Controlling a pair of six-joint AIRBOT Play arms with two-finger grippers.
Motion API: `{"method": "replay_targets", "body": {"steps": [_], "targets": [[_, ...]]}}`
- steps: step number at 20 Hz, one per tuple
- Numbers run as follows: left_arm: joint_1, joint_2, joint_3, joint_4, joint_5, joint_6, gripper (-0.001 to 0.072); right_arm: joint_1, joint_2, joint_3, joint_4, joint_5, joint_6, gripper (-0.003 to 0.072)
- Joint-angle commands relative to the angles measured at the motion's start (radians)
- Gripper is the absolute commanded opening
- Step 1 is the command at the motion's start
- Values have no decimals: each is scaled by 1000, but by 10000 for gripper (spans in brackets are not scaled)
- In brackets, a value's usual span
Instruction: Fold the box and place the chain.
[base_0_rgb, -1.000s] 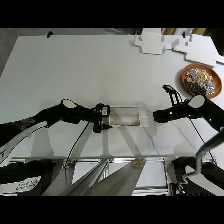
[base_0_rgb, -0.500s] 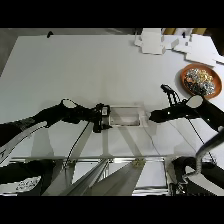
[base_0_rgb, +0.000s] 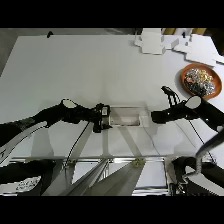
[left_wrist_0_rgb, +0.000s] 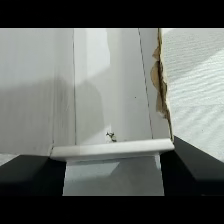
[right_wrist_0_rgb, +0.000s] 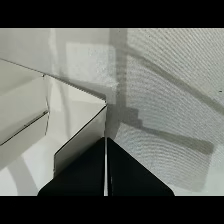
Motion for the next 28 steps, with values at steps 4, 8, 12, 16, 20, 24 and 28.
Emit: {"method": "replay_targets", "body": {"steps": [4,8,12,16,20,24,28], "targets": [[0,0,1,0,0,0,150,0,-36,-8,70,-7,-18,23],[0,0,1,0,0,0,150,0,-14,-8,204,39,-122,124],[0,0,1,0,0,0,150,0,56,-8,221,63,-136,246],[0,0,1,0,0,0,150,0,76,-8,248,82,-136,280],[0,0,1,0,0,0,150,23,76,-13,287,95,-137,280],[0,0,1,0,0,0,150,66,76,-19,294,48,-136,345],[0,0,1,0,0,0,150,108,76,-14,294,-29,-134,346]]}}
